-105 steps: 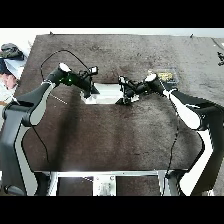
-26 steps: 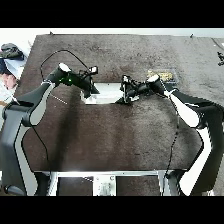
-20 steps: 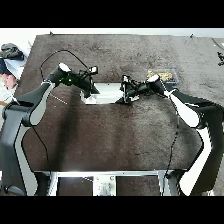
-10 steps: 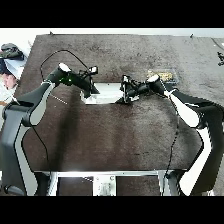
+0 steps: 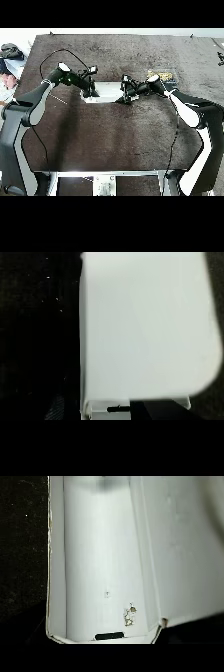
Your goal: Fold the box and place the chain.
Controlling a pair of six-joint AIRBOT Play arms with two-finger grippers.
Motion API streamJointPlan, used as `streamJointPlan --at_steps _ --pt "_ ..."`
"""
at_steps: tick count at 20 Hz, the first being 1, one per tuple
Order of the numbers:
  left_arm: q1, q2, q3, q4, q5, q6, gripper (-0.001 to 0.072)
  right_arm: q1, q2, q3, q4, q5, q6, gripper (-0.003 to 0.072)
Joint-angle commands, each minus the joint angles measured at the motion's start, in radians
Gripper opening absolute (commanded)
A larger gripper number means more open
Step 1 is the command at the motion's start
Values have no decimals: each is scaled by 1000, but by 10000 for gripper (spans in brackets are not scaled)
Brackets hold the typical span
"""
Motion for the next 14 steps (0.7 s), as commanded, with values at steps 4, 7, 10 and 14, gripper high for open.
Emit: streamJointPlan --at_steps 4,7,10,14 --pt "71 42 8 -21 -161 -71 404 0 -1 0 -3 7 0 440" --pt "98 72 8 -34 -257 -113 400 0 -1 0 -3 7 0 440" --pt "109 111 8 -111 -300 -111 219 0 -1 0 -3 7 0 440" --pt "108 134 8 -125 -368 -149 10 -1 -1 0 -3 7 0 440"
